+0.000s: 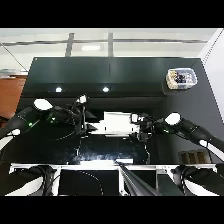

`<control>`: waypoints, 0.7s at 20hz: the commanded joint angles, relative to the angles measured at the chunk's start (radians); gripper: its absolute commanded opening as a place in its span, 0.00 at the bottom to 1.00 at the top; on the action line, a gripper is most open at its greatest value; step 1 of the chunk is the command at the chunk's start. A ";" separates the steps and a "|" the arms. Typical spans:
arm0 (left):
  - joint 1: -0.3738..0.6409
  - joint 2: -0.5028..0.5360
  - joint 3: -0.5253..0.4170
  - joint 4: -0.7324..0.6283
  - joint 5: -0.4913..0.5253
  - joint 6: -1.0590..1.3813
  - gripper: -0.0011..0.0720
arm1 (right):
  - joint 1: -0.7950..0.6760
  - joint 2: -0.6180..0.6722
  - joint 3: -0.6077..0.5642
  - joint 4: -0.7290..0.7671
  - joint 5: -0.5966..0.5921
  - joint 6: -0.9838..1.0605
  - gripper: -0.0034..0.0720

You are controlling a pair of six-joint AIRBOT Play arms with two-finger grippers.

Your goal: Fold the box and place the chain.

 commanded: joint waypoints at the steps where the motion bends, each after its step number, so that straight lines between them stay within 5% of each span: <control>1: 0.016 -0.016 -0.001 0.037 -0.004 -0.006 0.97 | 0.001 0.000 0.000 0.000 0.002 -0.001 0.66; 2: -0.002 -0.031 -0.001 0.039 0.007 0.010 0.94 | 0.001 0.000 0.000 0.000 0.002 -0.001 0.66; 4: -0.043 -0.064 0.000 0.038 0.032 0.060 0.74 | 0.001 0.000 0.000 0.000 0.002 -0.001 0.66; 14: -0.113 -0.119 0.000 -0.061 0.105 0.108 0.70 | 0.001 0.000 0.000 0.000 0.002 -0.001 0.66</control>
